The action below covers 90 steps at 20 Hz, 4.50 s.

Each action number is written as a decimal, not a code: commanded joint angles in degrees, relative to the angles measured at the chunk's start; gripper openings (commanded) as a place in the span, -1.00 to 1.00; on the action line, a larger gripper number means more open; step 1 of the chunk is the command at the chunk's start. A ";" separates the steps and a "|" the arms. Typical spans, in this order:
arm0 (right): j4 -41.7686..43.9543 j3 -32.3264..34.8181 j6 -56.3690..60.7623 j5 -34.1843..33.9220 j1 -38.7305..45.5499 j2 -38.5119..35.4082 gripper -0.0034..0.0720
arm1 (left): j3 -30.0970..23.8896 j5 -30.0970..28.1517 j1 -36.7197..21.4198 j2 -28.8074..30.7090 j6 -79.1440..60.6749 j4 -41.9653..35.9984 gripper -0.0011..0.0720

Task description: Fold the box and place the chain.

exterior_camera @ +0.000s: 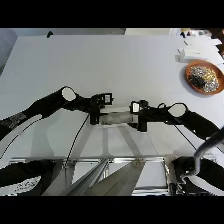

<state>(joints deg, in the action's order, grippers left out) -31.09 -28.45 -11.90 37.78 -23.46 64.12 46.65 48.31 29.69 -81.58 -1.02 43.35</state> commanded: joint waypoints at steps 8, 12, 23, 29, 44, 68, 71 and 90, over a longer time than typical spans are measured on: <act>1.64 -0.11 -2.19 3.45 0.13 5.14 0.81 | 0.02 -0.07 0.04 -0.02 0.00 0.00 -0.95; 2.93 -0.11 -3.63 3.69 0.13 7.52 0.77 | 0.02 -0.09 0.04 0.00 0.00 0.00 -0.95; 3.06 -0.11 -5.14 3.34 0.15 9.81 0.47 | 0.02 -0.09 0.04 -0.02 0.00 0.00 -0.95; 3.06 -0.11 -5.18 3.13 0.15 10.29 0.31 | 0.02 -0.07 0.04 -0.02 0.00 0.00 -0.95; 2.69 -0.11 -5.09 3.34 0.13 10.27 -0.07 | 0.02 -0.07 0.04 -0.02 0.00 0.00 -0.95; 2.69 -0.11 -5.09 3.34 0.13 10.27 -0.07 | 0.02 -0.09 0.04 -0.02 0.00 0.00 -0.95; 2.69 -0.11 -5.09 3.34 0.13 10.29 -0.07 | 0.02 -0.07 0.04 -0.02 0.00 0.00 -0.95; 2.69 -0.11 -5.09 3.34 0.13 10.27 -0.07 | 0.02 -0.07 0.04 -0.02 0.00 0.00 -0.95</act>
<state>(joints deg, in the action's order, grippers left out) -28.42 -28.60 -16.99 41.12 -23.31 74.41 46.65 48.25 29.74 -81.58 -1.02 43.33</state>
